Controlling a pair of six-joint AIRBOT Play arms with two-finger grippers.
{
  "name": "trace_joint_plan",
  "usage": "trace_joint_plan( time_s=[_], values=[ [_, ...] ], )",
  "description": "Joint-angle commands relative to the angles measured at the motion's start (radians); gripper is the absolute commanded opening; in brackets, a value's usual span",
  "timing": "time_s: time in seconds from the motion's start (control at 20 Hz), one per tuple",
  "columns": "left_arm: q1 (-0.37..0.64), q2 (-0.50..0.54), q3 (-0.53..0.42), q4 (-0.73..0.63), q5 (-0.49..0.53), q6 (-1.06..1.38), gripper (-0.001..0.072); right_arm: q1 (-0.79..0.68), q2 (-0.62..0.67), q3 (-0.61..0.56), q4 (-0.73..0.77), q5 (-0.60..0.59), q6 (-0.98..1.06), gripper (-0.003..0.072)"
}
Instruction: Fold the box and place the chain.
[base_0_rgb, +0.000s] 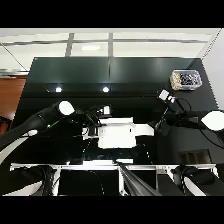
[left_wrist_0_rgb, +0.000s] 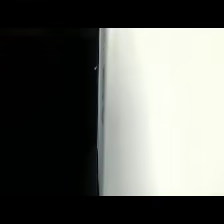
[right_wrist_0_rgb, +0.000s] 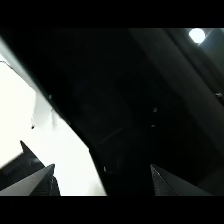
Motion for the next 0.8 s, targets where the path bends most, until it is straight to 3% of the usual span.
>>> trace_joint_plan(
  time_s=[0.0,0.2,0.4,0.75],
  values=[
    [-0.011,-0.064,0.021,0.008,0.006,0.032,0.0031,0.000,-0.002,-0.055,0.058,0.013,-0.141,0.0691],
    [-0.011,-0.071,0.019,0.013,0.037,0.032,0.0031,0.000,-0.017,-0.127,0.091,-0.013,-0.296,0.0691],
    [-0.011,-0.078,0.019,0.011,0.017,0.032,0.0031,0.027,-0.112,-0.175,0.327,-0.056,-0.454,0.0692],
    [-0.011,-0.078,0.019,0.012,0.015,0.032,0.0031,0.206,-0.231,-0.178,0.211,-0.094,-0.478,0.0694]
  ],
)
